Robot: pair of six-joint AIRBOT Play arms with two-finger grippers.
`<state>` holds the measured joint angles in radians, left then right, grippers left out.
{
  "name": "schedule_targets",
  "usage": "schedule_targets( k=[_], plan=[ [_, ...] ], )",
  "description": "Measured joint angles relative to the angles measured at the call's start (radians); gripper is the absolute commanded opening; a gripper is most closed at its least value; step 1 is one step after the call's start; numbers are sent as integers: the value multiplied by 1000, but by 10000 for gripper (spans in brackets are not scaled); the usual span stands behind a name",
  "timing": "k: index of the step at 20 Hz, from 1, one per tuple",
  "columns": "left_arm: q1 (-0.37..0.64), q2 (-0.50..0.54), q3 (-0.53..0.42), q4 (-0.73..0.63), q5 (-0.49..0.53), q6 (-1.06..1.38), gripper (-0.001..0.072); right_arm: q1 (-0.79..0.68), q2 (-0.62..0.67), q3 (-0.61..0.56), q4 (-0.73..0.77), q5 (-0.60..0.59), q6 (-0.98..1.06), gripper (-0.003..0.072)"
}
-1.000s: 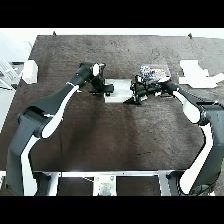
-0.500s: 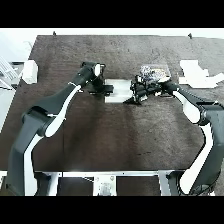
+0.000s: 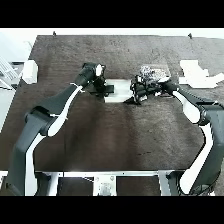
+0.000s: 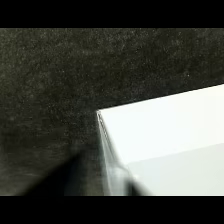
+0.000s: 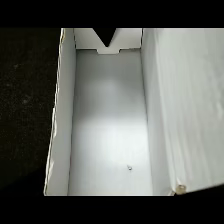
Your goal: Fold the box and place the chain.
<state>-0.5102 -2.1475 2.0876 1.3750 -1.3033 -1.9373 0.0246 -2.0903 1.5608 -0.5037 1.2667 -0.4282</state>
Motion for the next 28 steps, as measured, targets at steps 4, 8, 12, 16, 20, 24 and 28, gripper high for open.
schedule_targets(
  k=[4,8,12,16,20,24,28],
  plan=[
    [1,0,6,5,-14,-3,165,1,0,0,0,1,0,497],
    [0,-1,11,22,-26,-14,23,0,0,0,7,8,1,498],
    [0,0,13,23,-37,-16,25,0,0,0,2,8,0,497],
    [2,6,13,24,-69,-14,534,-2,0,0,-16,0,-4,497],
    [-2,24,13,22,-72,-21,532,-2,0,0,-9,0,-3,497],
    [2,49,13,14,-81,-21,533,-1,0,0,-5,0,-2,497],
    [2,92,10,-6,-124,-6,571,-1,0,0,-4,1,-2,498]
  ],
)
